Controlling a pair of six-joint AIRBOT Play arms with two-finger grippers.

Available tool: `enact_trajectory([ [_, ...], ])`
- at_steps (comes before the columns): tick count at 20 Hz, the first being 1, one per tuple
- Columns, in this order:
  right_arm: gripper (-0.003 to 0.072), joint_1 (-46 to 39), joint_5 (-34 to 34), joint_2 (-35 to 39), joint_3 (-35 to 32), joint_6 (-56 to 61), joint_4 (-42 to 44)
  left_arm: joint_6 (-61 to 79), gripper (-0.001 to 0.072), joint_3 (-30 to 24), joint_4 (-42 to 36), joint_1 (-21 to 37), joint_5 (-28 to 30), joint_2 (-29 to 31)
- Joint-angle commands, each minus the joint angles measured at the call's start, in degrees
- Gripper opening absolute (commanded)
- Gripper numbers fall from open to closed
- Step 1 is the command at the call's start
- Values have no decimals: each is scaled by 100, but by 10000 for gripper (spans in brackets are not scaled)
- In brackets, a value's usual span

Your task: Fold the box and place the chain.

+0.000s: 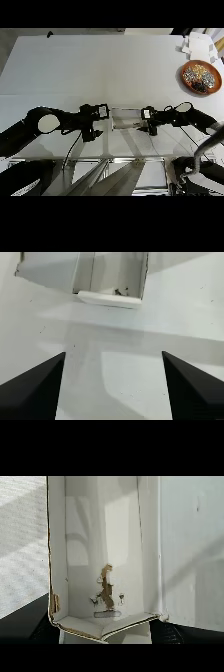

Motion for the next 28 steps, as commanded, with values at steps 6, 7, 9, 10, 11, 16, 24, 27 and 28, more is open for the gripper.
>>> enact_trajectory([
  [6, 459, 2, 2, 0, 4, 0, 0, 4450, 696, -369, -2420, 748, 577, -1613],
  [7, 459, 2, 2, 0, 4, 2, 0, 4837, 696, -369, -2809, 748, 579, -1803],
  [9, 459, 2, 2, 0, 4, 2, 0, 5598, 696, -369, -3694, 745, 581, -2138],
  [10, 459, 2, 2, 0, 4, 2, 0, 5912, 696, -369, -4011, 745, 588, -2258],
  [11, 459, 2, 2, 0, 4, 2, 0, 6041, 696, -367, -4203, 745, 621, -2334],
  [16, 459, 2, 2, 0, 4, 2, 0, 6050, 696, -341, -4489, 754, 684, -2483],
  [24, 459, 2, 2, 0, 4, 0, 0, 6048, 697, -341, -4551, 721, 595, -2485],
  [27, 459, 2, 2, 0, 4, 2, 0, 6048, 696, -341, -4551, 721, 544, -2535],
  [28, 459, 2, 2, 0, 4, 2, 0, 6050, 696, -341, -4551, 721, 522, -2579],
])
